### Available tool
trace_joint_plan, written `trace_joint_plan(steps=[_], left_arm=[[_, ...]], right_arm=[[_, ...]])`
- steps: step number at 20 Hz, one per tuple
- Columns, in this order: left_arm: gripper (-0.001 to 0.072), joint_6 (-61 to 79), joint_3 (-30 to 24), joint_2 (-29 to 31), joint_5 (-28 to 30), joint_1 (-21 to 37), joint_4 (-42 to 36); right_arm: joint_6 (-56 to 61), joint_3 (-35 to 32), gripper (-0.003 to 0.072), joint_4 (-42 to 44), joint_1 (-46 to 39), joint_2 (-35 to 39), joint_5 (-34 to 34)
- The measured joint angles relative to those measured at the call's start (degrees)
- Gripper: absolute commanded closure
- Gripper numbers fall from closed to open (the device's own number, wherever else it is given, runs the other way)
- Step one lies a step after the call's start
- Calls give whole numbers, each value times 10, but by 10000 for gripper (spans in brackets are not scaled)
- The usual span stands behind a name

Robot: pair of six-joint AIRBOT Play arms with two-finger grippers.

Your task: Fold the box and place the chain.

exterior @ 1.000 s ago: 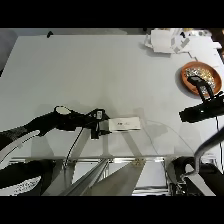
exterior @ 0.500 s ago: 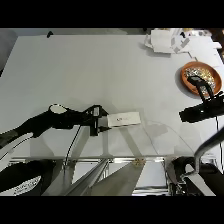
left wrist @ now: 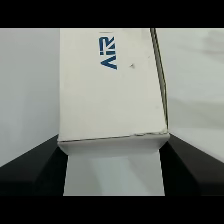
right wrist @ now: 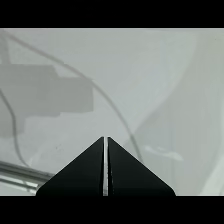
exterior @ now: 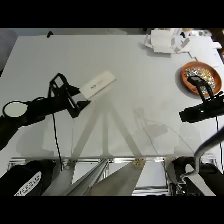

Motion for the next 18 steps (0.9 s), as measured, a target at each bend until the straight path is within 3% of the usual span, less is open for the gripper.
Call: trace_joint_plan(steps=[9,14,18], left_arm=[[708,-445,0,21,40,170,345],[708,-590,0,-14,48,268,421],[696,-634,0,-54,42,296,457]], right_arm=[[0,0,649,0,0,0,0],[0,0,649,0,0,0,0],[0,0,649,0,0,0,0]])
